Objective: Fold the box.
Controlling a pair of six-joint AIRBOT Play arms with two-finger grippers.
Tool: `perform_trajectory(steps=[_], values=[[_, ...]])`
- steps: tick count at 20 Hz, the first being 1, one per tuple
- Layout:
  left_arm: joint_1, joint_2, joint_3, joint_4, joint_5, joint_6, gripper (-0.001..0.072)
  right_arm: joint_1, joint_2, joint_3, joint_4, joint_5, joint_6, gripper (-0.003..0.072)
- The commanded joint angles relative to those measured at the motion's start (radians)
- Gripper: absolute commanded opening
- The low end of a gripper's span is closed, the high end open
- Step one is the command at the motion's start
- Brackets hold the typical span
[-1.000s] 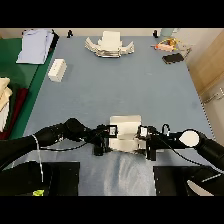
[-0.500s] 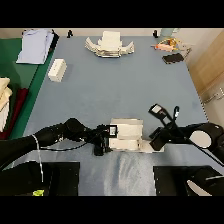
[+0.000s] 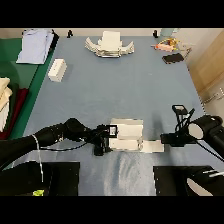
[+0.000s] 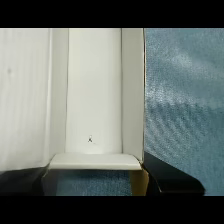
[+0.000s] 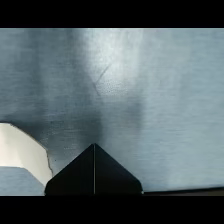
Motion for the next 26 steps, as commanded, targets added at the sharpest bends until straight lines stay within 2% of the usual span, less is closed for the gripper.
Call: perform_trajectory(steps=[1,4,9,11,12,16,17,18,21,23,26], values=[[0.000,0.000,0.000,0.000,0.000,0.000,0.0502,-0.011,-0.072,-0.031,0.277,-0.105,-0.139,0.0004],[0.000,0.000,0.000,0.000,0.000,0.000,0.0502,-0.010,-0.053,-0.029,0.385,-0.137,-0.221,0.0004],[0.000,0.000,0.000,0.000,0.000,-0.001,0.0502,-0.010,0.028,-0.009,0.434,-0.130,-0.274,0.0021],[0.000,0.000,0.000,0.000,0.000,0.000,0.0502,-0.010,0.068,0.011,0.434,-0.129,-0.274,0.0226],[0.000,0.000,0.000,0.000,0.000,0.000,0.0502,-0.010,0.081,0.019,0.435,-0.129,-0.273,0.0248],[0.000,0.000,0.000,0.000,0.000,0.000,0.0502,-0.010,0.072,0.027,0.528,-0.125,-0.286,0.0257],[0.000,0.000,0.000,0.000,0.000,0.000,0.0502,-0.010,0.065,0.026,0.560,-0.126,-0.304,0.0388],[0.000,0.000,0.000,0.000,0.000,-0.001,0.0501,-0.010,0.059,0.025,0.576,-0.125,-0.303,0.0467],[0.000,0.000,0.000,0.000,0.000,-0.001,0.0502,-0.010,0.035,0.023,0.575,-0.127,-0.298,0.0466],[0.000,0.000,0.000,0.000,0.000,0.000,0.0502,0.006,0.008,0.023,0.570,-0.134,-0.298,0.0438],[0.000,0.000,0.000,0.000,0.000,0.000,0.0502,0.101,-0.035,0.025,0.496,-0.199,-0.216,0.0402]])
